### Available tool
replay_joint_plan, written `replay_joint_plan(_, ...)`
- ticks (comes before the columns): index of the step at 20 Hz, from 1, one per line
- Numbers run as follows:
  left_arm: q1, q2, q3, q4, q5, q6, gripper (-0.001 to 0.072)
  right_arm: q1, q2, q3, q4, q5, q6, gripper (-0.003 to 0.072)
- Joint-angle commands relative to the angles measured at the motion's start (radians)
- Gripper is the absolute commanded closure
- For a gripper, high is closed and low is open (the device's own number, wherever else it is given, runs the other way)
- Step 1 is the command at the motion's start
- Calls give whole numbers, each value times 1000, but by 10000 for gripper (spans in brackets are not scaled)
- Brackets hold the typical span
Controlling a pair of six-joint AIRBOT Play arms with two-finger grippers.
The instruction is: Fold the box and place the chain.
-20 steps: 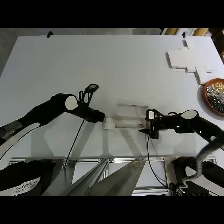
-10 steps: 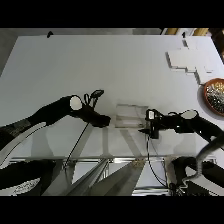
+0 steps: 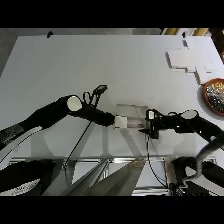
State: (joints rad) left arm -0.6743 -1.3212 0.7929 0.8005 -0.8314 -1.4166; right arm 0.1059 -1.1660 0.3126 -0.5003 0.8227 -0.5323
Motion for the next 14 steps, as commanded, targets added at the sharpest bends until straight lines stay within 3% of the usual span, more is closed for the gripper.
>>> replay_joint_plan(1,-7,4,16,-7,9,7,534,0,0,0,0,0,0,280)
replay_joint_plan(3,-7,4,17,-7,13,7,531,0,0,0,0,0,0,280)
replay_joint_plan(5,-9,4,17,-7,14,7,476,0,0,0,0,0,0,280)
replay_joint_plan(11,-24,0,19,-7,39,3,473,0,0,0,0,0,0,280)
replay_joint_plan(13,-32,-9,30,1,54,-32,370,0,0,0,0,0,0,280)
replay_joint_plan(14,-34,-13,40,17,56,-64,362,0,0,0,0,0,0,280)
